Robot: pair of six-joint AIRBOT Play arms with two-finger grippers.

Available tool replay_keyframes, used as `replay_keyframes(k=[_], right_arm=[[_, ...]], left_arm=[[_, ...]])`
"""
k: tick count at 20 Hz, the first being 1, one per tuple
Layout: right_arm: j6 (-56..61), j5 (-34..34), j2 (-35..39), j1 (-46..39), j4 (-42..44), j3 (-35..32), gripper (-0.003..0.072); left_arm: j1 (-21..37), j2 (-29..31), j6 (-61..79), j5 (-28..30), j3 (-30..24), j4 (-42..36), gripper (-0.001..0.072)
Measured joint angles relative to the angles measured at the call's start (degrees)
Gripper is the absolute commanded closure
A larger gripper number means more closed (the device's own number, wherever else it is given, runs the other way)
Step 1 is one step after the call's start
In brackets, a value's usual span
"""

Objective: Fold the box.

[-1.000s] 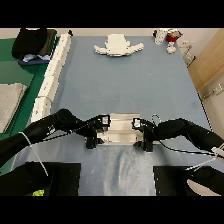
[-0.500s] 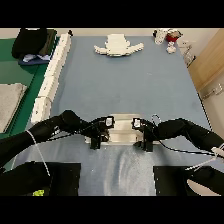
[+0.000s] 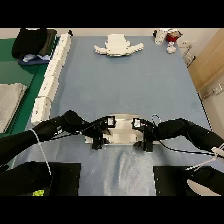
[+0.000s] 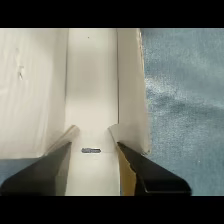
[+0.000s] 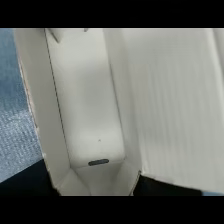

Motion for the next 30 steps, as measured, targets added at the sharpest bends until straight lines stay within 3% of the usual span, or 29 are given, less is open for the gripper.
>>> replay_keyframes(k=[2, 3, 4, 5, 8, 11, 19, 23, 26, 30], right_arm=[[0.0, 0.0, 0.02, 0.0, 0.0, 0.0, 0.0187], [0.0, 0.0, 0.0, 0.0, 0.0, 0.0, 0.0187], [0.0, 0.0, 0.0, 0.0, 0.0, 0.0, 0.0187], [0.02, 0.0, 0.02, 0.0, 0.0, 0.0, 0.0187], [0.04, 0.0, 0.02, 0.0, 0.0, 0.0, 0.0187], [0.07, 0.0, 0.0, 0.0, 0.0, 0.0, 0.0187], [0.07, 0.0, 0.02, 0.0, 0.0, 0.0, 0.0188], [0.07, 0.0, 0.02, 0.0, 0.0, 0.0, 0.0187], [0.09, 0.0, 0.0, 0.0, 0.02, 0.0, 0.0187], [0.09, 0.0, 0.02, 0.0, 0.02, 0.0, 0.0187]], left_arm=[[-0.04, -0.07, -0.13, -0.07, 0.0, -0.09, 0.0192], [-0.04, -0.07, -0.15, -0.07, 0.0, -0.15, 0.0354], [-0.04, -0.11, -0.42, -0.17, 0.0, -0.17, 0.0572], [-0.07, -0.11, -0.52, -0.63, 0.0, -0.33, 0.0669], [-0.09, 0.31, -4.31, -0.39, 0.07, 0.79, 0.0695], [0.02, 2.4, -16.96, -0.76, 0.72, 6.67, 0.0695], [0.33, 16.85, -80.56, -6.05, 2.43, 39.04, 0.0695], [5.44, 20.17, -103.27, -15.54, 2.34, 53.62, 0.0696], [10.58, 20.22, -107.73, -19.52, 0.9, 53.59, 0.0695], [12.57, 18.8, -104.98, -16.52, -3.74, 41.81, 0.0696]])
